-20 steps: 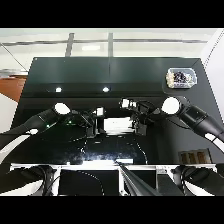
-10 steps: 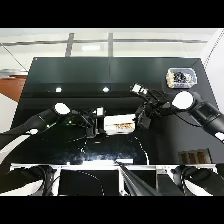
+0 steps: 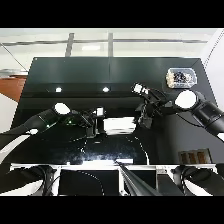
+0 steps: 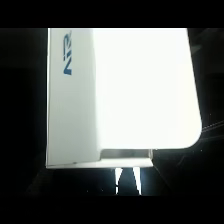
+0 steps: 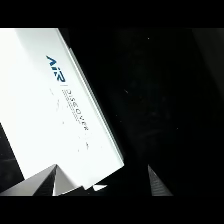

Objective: Fold the box and place the chain.

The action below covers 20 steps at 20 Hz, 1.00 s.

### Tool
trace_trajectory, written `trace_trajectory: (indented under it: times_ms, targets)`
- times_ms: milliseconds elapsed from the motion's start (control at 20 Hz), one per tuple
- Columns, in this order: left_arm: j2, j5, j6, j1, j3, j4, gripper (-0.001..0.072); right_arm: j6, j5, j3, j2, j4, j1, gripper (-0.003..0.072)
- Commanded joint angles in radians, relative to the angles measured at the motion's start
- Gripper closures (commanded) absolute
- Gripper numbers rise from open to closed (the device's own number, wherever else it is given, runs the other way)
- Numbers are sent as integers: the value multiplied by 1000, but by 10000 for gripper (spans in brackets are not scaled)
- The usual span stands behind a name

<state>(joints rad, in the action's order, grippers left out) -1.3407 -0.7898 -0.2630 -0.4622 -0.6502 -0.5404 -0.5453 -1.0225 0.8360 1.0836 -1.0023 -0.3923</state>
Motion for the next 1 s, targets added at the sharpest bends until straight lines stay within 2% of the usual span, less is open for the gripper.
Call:
trace_trajectory:
  times_ms: [0, 300, 650, 950]
  targets:
    - [0, 0, 1, 0, 0, 0, 316, 116, 3, 1, 0, 14, -6, 44]
    - [0, 0, 1, 0, 0, 0, 316, 161, -2, 0, 12, 90, -57, 43]
    - [0, 0, 1, 0, 0, 0, 316, 138, 17, 0, 82, 68, -90, 43]
    - [0, 0, 1, 0, 0, 0, 316, 138, 9, 0, 83, 33, -90, 53]
